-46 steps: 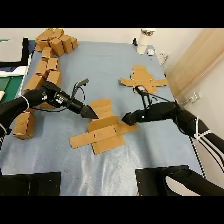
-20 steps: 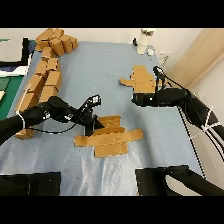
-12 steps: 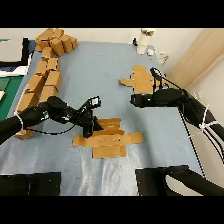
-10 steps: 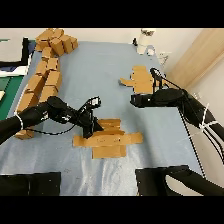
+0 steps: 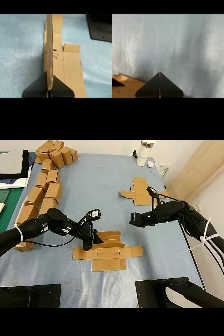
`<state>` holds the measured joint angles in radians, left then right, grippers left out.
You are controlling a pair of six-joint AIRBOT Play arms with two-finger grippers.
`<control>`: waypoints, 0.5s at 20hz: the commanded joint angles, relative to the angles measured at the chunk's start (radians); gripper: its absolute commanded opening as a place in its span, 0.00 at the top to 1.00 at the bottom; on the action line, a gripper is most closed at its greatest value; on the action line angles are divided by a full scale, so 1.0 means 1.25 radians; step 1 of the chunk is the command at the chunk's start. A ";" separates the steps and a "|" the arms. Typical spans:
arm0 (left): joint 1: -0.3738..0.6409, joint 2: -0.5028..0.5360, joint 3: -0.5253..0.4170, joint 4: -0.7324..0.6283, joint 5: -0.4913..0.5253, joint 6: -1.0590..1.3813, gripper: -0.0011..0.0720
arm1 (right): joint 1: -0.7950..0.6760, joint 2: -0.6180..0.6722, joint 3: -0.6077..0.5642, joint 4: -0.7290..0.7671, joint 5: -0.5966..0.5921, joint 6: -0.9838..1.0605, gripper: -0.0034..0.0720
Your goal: Fold the box.
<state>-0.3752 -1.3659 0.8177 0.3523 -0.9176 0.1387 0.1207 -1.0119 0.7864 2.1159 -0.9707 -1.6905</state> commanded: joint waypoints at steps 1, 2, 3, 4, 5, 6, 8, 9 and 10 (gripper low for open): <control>0.001 0.000 0.000 -0.001 -0.001 0.000 0.97 | 0.003 0.038 0.000 -0.057 -0.132 0.071 0.95; 0.001 0.000 0.000 0.000 0.000 0.000 0.97 | 0.016 0.065 -0.001 -0.078 -0.165 0.098 0.95; 0.001 0.000 0.000 0.000 -0.001 0.000 0.97 | 0.036 0.094 -0.001 -0.097 -0.193 0.127 0.95; 0.001 0.000 0.000 0.000 -0.001 0.000 0.97 | 0.066 0.127 -0.001 -0.109 -0.221 0.154 0.95; 0.001 0.000 0.000 0.000 -0.001 0.000 0.97 | 0.097 0.157 -0.005 -0.115 -0.240 0.178 0.95; 0.001 0.000 0.000 0.000 -0.001 0.000 0.97 | 0.131 0.189 -0.017 -0.117 -0.248 0.198 0.95; 0.001 0.000 0.000 0.000 -0.001 0.000 0.97 | 0.189 0.237 -0.054 -0.123 -0.245 0.225 0.95; 0.001 0.000 0.000 -0.001 -0.001 0.000 0.97 | 0.210 0.253 -0.072 -0.126 -0.239 0.225 0.95; 0.001 0.000 0.000 0.000 0.001 0.003 0.97 | 0.227 0.263 -0.093 -0.126 -0.233 0.225 0.95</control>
